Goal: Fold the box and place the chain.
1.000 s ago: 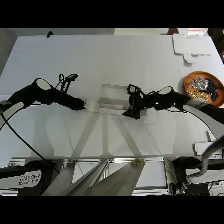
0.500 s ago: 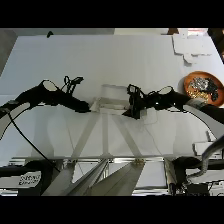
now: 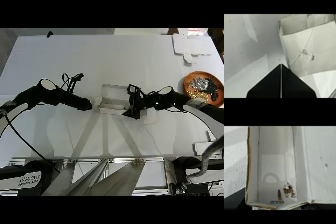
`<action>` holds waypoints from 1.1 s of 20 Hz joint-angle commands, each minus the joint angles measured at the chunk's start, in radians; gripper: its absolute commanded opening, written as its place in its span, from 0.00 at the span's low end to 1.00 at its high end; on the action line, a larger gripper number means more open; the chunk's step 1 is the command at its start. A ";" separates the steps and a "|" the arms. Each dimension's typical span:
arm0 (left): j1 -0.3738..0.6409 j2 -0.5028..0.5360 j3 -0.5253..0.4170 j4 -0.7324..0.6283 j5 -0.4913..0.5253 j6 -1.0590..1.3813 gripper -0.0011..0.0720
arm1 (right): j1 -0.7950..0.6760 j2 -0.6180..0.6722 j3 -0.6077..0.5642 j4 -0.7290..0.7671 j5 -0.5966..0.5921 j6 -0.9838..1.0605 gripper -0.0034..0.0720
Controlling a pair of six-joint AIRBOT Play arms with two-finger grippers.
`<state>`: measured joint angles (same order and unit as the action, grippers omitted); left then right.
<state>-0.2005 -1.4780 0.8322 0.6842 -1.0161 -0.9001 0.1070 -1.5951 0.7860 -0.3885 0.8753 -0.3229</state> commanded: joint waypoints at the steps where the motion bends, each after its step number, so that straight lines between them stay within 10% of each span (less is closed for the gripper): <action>1: -0.001 0.009 0.001 -0.047 0.017 0.003 0.03 | 0.000 0.000 0.001 0.000 0.000 0.000 0.74; 22: 0.001 0.013 0.001 -0.206 0.006 0.047 0.25 | 0.000 0.000 0.001 0.000 0.000 0.000 0.74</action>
<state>-0.2005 -1.4662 0.8326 0.4835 -1.0103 -0.8536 0.1070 -1.5951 0.7860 -0.3885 0.8753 -0.3229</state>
